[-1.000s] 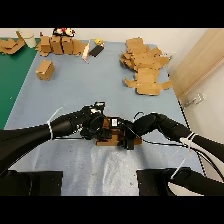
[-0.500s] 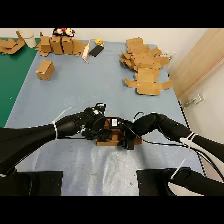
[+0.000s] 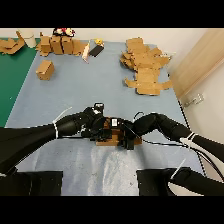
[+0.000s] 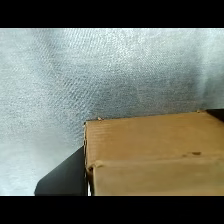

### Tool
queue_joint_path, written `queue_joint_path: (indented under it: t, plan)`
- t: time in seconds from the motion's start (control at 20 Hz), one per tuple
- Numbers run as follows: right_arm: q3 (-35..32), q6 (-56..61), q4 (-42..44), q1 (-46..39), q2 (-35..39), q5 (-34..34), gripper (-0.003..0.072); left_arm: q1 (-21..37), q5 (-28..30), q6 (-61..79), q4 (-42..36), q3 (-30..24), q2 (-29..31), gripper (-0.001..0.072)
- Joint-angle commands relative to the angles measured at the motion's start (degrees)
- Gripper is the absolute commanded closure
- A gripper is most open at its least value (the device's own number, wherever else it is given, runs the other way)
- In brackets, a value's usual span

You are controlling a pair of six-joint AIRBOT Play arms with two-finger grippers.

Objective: Fold the box.

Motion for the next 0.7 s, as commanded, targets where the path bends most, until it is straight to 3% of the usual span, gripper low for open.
queue_joint_path:
  t: [0.0,0.05,0.1,0.15,0.65]
  plan:
    - [0.02,0.02,0.02,-0.04,0.00,0.02,0.0181,-0.04,-0.48,-0.22,-0.76,-0.02,-0.04,0.0694]
    - [0.02,0.02,0.02,-0.04,0.00,0.00,0.0181,-0.02,-0.92,-0.17,-0.74,0.00,-0.02,0.0592]
    - [0.02,0.02,0.02,-0.04,0.00,0.02,0.0181,-0.02,-1.29,-0.17,-0.76,0.00,-0.02,0.0227]
    - [0.02,0.02,0.02,-0.04,0.00,0.02,0.0182,0.00,-1.55,-0.26,-0.76,0.07,-0.02,0.0024]
    - [0.02,0.02,0.02,-0.04,0.00,0.00,0.0181,1.73,-9.16,-0.22,-0.70,6.08,0.20,0.0025]
